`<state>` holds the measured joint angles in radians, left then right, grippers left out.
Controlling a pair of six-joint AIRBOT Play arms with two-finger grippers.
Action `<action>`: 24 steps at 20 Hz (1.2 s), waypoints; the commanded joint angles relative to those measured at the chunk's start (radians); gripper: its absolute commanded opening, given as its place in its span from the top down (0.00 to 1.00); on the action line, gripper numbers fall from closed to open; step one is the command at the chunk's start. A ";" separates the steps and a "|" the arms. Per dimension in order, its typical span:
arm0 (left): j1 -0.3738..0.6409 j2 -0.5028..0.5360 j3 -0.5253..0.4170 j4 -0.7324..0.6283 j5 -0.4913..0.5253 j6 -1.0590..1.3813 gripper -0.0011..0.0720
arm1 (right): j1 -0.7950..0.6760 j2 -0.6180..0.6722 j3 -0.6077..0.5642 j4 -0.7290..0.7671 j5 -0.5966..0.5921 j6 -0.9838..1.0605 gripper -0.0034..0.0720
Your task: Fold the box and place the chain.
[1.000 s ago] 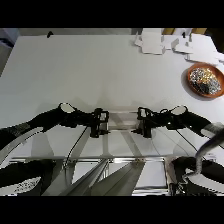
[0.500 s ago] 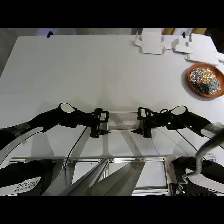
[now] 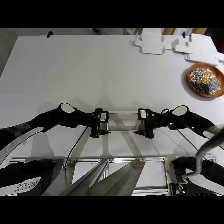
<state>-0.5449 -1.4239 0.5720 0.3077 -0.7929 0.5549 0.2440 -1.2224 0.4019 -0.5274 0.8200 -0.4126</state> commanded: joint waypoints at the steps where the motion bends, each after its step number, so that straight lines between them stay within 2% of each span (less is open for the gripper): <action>1: 0.001 0.000 -0.001 0.000 -0.004 -0.002 0.70 | 0.000 0.072 0.002 -0.148 0.007 0.150 0.04; 6: 0.001 0.000 -0.001 0.000 -0.004 -0.002 0.70 | 0.000 0.210 0.002 -0.376 0.013 0.378 0.04; 11: 0.001 0.000 -0.001 0.000 -0.004 -0.002 0.70 | 0.000 0.414 0.002 -0.527 0.118 0.519 0.04; 15: 0.001 0.000 0.000 0.000 -0.004 -0.002 0.70 | 0.000 0.555 0.002 -0.491 0.274 0.540 0.05; 17: 0.001 0.000 -0.001 0.000 -0.005 -0.002 0.70 | 0.000 0.603 0.002 -0.389 0.289 0.540 0.05; 19: 0.001 0.000 0.000 0.000 -0.004 -0.002 0.70 | 0.000 0.610 0.002 -0.209 0.280 0.538 0.07; 20: 0.001 0.000 -0.001 0.000 -0.004 -0.002 0.70 | 0.000 0.609 0.002 -0.116 0.257 0.534 0.16; 21: 0.001 0.000 0.000 0.000 -0.005 -0.002 0.70 | 0.000 0.608 0.002 -0.042 0.226 0.527 0.32; 22: 0.001 0.000 -0.001 -0.001 -0.004 -0.002 0.70 | 0.000 0.603 0.002 0.010 0.201 0.494 0.49; 24: 0.001 0.000 0.000 0.000 -0.004 -0.002 0.70 | 0.000 0.570 0.002 0.083 0.170 0.448 0.94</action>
